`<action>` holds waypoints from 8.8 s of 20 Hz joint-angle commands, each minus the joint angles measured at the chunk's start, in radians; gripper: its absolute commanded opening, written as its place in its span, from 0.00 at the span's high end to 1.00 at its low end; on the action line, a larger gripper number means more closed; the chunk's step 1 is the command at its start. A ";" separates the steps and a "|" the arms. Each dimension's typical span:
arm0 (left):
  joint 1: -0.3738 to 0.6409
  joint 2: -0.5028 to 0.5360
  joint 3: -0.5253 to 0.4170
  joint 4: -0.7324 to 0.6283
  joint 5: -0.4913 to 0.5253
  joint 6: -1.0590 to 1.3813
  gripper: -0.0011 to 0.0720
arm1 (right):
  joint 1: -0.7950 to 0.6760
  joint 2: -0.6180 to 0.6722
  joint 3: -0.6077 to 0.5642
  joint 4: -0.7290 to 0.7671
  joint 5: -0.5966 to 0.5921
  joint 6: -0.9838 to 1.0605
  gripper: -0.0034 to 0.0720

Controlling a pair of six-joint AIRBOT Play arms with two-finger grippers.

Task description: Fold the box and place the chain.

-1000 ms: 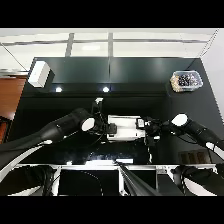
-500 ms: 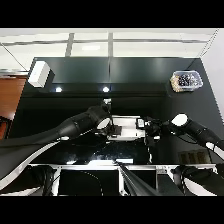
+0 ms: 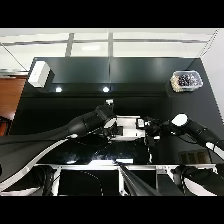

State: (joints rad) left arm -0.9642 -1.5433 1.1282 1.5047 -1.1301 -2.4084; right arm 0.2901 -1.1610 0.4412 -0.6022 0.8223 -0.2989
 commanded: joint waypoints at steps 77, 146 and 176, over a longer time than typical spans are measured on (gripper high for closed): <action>0.000 -0.003 0.019 0.006 -0.027 -0.001 0.95 | 0.034 0.166 0.045 -0.127 0.066 0.609 0.88; 0.000 -0.003 0.019 0.006 -0.030 -0.001 0.95 | 0.493 -0.027 0.303 -0.874 0.212 2.655 0.55; 0.000 -0.003 0.019 0.006 -0.031 -0.001 0.95 | 0.510 -0.116 0.378 -0.875 0.250 2.658 0.94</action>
State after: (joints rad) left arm -0.9649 -1.5467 1.1477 1.5093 -1.1645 -2.4134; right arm 0.7990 -1.2755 0.8192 -1.4891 1.0786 2.3730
